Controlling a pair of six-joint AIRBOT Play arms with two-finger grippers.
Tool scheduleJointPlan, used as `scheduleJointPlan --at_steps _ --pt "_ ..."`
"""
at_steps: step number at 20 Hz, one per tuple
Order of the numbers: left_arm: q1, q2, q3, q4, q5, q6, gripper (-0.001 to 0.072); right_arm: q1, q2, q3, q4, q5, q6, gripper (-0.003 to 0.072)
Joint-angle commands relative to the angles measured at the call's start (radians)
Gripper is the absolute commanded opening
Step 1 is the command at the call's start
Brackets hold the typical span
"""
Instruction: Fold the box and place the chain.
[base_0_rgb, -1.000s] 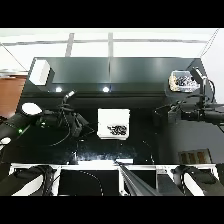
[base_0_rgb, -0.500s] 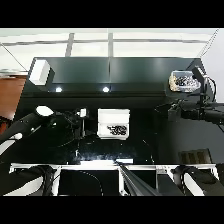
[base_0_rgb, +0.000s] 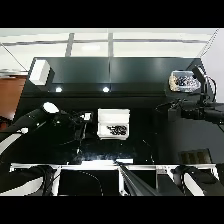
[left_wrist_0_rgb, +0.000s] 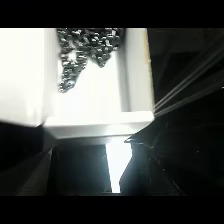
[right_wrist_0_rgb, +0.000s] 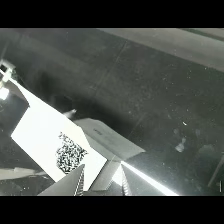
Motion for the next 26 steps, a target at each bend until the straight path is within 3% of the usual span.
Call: scheduleJointPlan --at_steps 1,12,18,19,21,23,25,26 --pt "-0.029 -0.003 0.003 0.008 0.028 -0.061 0.0709 0.000 0.001 0.000 0.000 -0.003 0.000 0.0287" --pt "-0.097 -0.009 0.013 -0.045 0.119 -0.090 0.0709 0.000 0.001 0.000 0.000 -0.005 0.000 0.0286" --pt "-0.097 -0.010 0.013 -0.044 0.118 -0.089 0.0707 0.000 0.001 0.000 0.000 -0.005 0.000 0.0286" --pt "-0.098 -0.010 0.013 -0.042 0.117 -0.089 0.0685 0.000 0.001 0.000 0.000 -0.005 0.000 0.0286" --pt "-0.104 -0.010 0.013 -0.032 0.115 -0.086 0.0567 0.000 0.001 0.000 0.000 -0.005 0.000 0.0286" --pt "-0.111 -0.010 0.013 -0.020 0.114 -0.086 0.0361 0.000 0.001 0.000 -0.009 0.020 0.042 0.0290" --pt "-0.114 -0.010 0.013 -0.018 0.115 -0.086 0.0360 0.002 0.000 0.000 -0.072 0.029 0.164 0.0681" --pt "-0.114 -0.010 0.013 -0.019 0.115 -0.086 0.0360 0.012 -0.001 0.000 -0.135 0.033 0.208 0.0681"
